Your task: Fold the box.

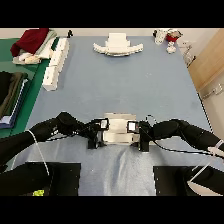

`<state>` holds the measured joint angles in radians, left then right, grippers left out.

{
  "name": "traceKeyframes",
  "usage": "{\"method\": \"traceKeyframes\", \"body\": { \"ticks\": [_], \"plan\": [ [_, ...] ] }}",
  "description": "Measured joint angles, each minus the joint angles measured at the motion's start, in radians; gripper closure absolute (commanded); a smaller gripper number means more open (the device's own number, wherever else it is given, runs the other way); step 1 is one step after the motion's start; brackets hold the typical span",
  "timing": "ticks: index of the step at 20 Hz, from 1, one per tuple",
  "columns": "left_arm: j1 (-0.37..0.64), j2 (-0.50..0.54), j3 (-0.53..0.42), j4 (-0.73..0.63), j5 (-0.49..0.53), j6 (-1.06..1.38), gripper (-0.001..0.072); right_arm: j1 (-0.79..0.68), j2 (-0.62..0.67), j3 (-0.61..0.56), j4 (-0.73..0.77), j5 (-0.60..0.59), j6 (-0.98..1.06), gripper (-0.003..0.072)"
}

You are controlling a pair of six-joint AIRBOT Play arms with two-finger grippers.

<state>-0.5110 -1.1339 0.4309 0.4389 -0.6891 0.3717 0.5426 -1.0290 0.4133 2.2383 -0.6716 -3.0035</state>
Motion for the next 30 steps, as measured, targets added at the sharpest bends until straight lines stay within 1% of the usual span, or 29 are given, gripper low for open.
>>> {"method": "traceKeyframes", "body": {
  "ticks": [1, 30],
  "plan": [
    [0.0, 0.0, 0.0, -0.003, 0.005, 0.004, 0.0301, 0.0, 0.0, 0.0, 0.0, 0.0, 0.001, 0.0181],
    [0.0, 0.0, 0.0, -0.012, 0.0, 0.003, 0.0295, 0.0, 0.0, 0.0, 0.0, 0.0, 0.0, 0.0181]
  ]
}}
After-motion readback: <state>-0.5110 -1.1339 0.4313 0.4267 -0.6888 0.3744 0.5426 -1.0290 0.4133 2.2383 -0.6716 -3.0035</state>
